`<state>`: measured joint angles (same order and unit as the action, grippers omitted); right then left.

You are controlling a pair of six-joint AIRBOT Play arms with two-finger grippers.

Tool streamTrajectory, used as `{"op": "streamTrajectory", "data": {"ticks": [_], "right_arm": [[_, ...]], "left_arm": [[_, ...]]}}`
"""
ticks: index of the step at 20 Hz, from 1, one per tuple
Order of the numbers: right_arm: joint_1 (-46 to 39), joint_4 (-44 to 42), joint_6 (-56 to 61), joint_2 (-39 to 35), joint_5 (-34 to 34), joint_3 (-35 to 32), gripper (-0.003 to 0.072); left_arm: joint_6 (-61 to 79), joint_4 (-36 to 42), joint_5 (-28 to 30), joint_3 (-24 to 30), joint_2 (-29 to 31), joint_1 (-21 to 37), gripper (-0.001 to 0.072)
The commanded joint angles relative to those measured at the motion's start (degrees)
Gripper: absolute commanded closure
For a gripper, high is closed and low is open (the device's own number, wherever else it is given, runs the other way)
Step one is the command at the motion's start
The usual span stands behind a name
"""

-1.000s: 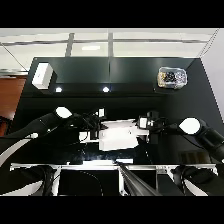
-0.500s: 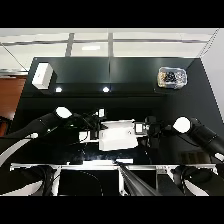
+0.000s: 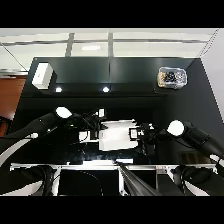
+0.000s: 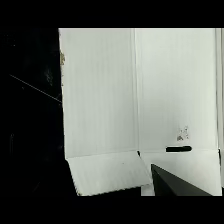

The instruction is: Fold the box and place the chain.

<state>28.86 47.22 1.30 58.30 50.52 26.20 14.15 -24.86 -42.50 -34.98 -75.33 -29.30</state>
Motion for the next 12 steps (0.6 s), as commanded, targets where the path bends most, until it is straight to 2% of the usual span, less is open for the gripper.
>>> {"op": "streamTrajectory", "data": {"ticks": [1,6,12], "right_arm": [[0.9,-0.31,-0.04,0.17,-1.11,-0.11,-0.0034],[1.03,-3.93,0.02,0.17,-1.75,-0.11,-0.0033],[1.03,-4.2,3.32,0.17,-3.85,-0.11,-0.0033]], "left_arm": [[0.0,0.0,0.02,-0.04,-0.04,-0.04,0.0682],[0.0,0.0,0.02,-0.04,-0.04,-0.04,0.0682],[0.0,0.0,0.0,-0.04,-0.04,-0.04,0.0682]]}}
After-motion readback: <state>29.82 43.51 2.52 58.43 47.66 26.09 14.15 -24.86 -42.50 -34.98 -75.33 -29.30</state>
